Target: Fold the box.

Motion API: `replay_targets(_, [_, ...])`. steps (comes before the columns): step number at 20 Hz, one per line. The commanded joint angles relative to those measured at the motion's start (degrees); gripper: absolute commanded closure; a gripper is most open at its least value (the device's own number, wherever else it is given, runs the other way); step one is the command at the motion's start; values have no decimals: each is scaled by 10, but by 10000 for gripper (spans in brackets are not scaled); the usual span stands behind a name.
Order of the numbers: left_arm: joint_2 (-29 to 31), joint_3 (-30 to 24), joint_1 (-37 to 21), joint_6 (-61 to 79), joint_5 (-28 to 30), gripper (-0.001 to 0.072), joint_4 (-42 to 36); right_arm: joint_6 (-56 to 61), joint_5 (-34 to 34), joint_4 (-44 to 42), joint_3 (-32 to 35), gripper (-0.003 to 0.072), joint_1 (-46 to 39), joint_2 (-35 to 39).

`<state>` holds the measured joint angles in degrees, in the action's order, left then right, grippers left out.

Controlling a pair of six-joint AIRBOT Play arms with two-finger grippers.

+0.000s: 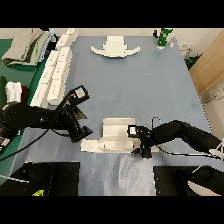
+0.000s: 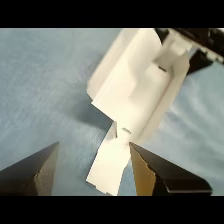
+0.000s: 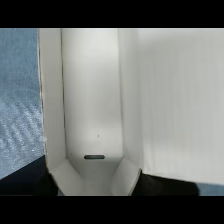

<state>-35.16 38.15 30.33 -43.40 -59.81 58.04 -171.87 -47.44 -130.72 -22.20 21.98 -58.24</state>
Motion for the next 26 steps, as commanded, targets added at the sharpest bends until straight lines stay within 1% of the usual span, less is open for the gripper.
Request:
replay_targets(1, [-4, -75, -52, 226, 14, 44, -118, 0, 0, 0, 0, 182, 0, 0])
replay_targets(3, [-5, -127, -64, 265, 30, 44, -133, 0, 0, 0, 0, 181, 0, 0])
replay_targets(5, [-7, -177, -65, 296, 64, 45, -133, 0, 0, 0, 0, 182, 0, 0])
replay_targets(7, [-14, -212, -63, 355, 78, 45, -134, 0, 0, 0, 0, 182, 0, 0])
replay_targets(9, [-29, -218, -49, 382, 85, 45, -154, 0, 0, 0, 0, 181, 0, 0])
replay_targets(12, [-69, -218, -14, 440, 110, 46, -220, 0, 0, 0, 0, 182, 0, 0])
replay_targets(15, [-110, -217, 8, 453, 166, 46, -239, 0, 0, 0, 0, 181, 0, 0])
replay_targets(17, [-121, -217, 11, 453, 185, 48, -243, 0, 0, 0, 0, 181, 0, 0])
replay_targets(18, [-123, -217, 11, 453, 188, 119, -247, 0, 0, 0, 0, 182, 0, 0])
replay_targets(19, [-124, -216, 12, 454, 187, 260, -247, 0, 0, 0, 0, 182, 0, 0])
replay_targets(20, [-124, -215, 16, 456, 188, 303, -247, 0, 0, 0, 0, 182, 0, 0])
replay_targets(25, [-140, -213, 56, 495, 189, 311, -301, 0, 0, 0, 0, 181, 0, 0])
replay_targets(26, [-146, -213, 62, 498, 189, 486, -307, 0, 0, 0, 0, 181, 0, 0])
